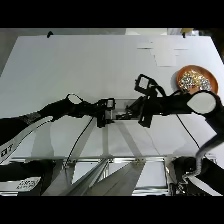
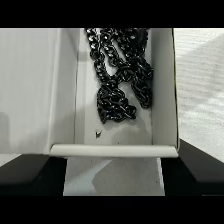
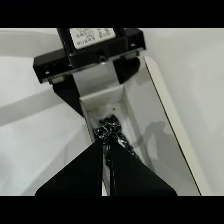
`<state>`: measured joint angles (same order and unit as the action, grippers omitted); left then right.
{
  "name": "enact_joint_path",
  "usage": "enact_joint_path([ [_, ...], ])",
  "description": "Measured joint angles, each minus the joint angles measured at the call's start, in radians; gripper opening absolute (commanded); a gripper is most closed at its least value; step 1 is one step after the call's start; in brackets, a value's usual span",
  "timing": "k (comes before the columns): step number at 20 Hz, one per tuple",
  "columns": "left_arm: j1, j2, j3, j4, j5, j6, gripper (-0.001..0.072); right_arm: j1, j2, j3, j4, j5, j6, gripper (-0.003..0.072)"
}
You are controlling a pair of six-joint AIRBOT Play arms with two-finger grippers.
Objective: Fold the box and place the chain.
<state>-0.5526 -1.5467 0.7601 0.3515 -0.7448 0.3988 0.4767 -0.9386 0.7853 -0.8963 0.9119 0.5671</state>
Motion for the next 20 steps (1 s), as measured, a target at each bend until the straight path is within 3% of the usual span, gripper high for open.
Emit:
enact_joint_path([
  [1, 0.0, 0.0, 0.0, 0.0, 0.0, 0.0, 0.0271, 0.012, -0.024, 0.001, 0.0, -0.014, 0.01, 0.0032],
  [5, 0.0, 0.0, 0.0, 0.0, 0.0, 0.0, 0.0271, 0.035, -0.101, 0.003, -0.04, -0.055, 0.081, 0.0337],
  [8, 0.0, 0.0, 0.0, 0.0, 0.0, 0.0, 0.0271, 0.035, -0.111, 0.004, -0.077, -0.069, 0.126, 0.0334],
  [11, 0.0, 0.0, 0.0, 0.0, 0.0, 0.0, 0.0271, -0.008, -0.067, 0.004, -0.104, -0.077, 0.145, 0.0239],
  [12, 0.0, 0.0, 0.0, 0.0, 0.0, 0.0, 0.0271, -0.032, -0.046, 0.004, -0.121, -0.077, 0.148, 0.0163],
  [18, 0.0, 0.0, 0.0, 0.0, 0.0, 0.0, 0.0271, -0.201, -0.027, -0.001, -0.34, -0.047, 0.111, 0.016],
  [20, 0.0, 0.0, 0.0, 0.0, 0.0, 0.0, 0.0271, -0.226, -0.073, -0.005, -0.373, -0.034, 0.066, 0.0219],
])
